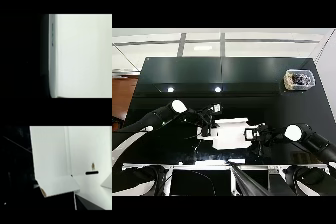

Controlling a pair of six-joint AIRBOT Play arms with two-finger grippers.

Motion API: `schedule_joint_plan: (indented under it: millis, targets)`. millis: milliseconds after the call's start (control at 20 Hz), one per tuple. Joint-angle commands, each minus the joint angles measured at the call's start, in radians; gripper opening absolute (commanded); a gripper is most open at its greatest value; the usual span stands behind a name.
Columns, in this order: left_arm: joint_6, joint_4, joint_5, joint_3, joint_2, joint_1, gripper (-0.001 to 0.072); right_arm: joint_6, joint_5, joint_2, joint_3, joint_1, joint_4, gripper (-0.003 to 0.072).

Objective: Fold the box and place the chain.

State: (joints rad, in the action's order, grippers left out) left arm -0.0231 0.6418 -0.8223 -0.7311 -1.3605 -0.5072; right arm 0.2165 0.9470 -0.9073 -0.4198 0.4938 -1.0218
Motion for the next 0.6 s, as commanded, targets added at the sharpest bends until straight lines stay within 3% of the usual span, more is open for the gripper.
schedule_joint_plan:
  millis: [0, 100, 300, 550]
  targets:
    - [0.000, 0.000, 0.000, -0.001, 0.000, -0.001, 0.0028, -0.106, -0.055, -0.003, 0.009, 0.001, 0.138, 0.0709]
    - [0.000, 0.000, -0.001, -0.001, 0.000, -0.001, 0.0028, -0.110, -0.097, -0.007, 0.018, 0.001, 0.139, 0.0709]
    - [0.000, 0.000, 0.000, -0.001, -0.001, -0.001, 0.0028, -0.159, -0.069, -0.040, 0.018, 0.003, 0.157, 0.0708]
    - [0.000, 0.000, 0.000, -0.001, -0.001, -0.001, 0.0028, -0.198, -0.161, -0.076, 0.018, 0.092, 0.183, 0.0709]
